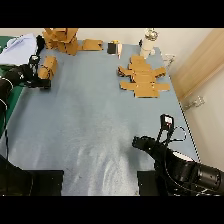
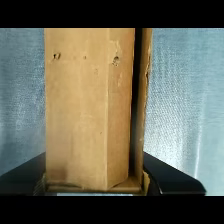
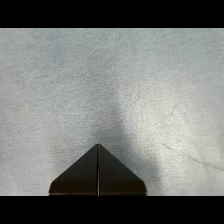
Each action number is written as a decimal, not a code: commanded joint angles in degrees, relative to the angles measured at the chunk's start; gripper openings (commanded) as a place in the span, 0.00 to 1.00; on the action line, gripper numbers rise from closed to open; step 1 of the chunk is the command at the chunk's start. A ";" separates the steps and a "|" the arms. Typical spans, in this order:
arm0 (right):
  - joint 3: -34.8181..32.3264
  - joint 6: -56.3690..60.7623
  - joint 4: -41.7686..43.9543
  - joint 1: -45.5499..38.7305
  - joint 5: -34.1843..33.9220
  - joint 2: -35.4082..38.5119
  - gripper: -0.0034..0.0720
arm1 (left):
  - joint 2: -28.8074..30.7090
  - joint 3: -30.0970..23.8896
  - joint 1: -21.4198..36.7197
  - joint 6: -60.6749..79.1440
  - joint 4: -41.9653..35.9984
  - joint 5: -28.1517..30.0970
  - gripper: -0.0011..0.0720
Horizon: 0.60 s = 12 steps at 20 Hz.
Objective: Fold the box.
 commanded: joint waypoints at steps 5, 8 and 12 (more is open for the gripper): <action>0.00 0.00 0.00 0.00 0.13 0.04 0.05 | -0.98 3.13 -0.44 0.02 -0.61 -1.22 0.59; 0.00 0.00 0.04 0.00 0.35 0.04 0.05 | -1.92 3.26 -0.44 0.00 -0.59 -3.39 0.87; 0.00 0.00 0.26 0.00 1.01 0.04 0.05 | -1.70 3.85 -0.31 -0.04 -0.57 -4.94 0.95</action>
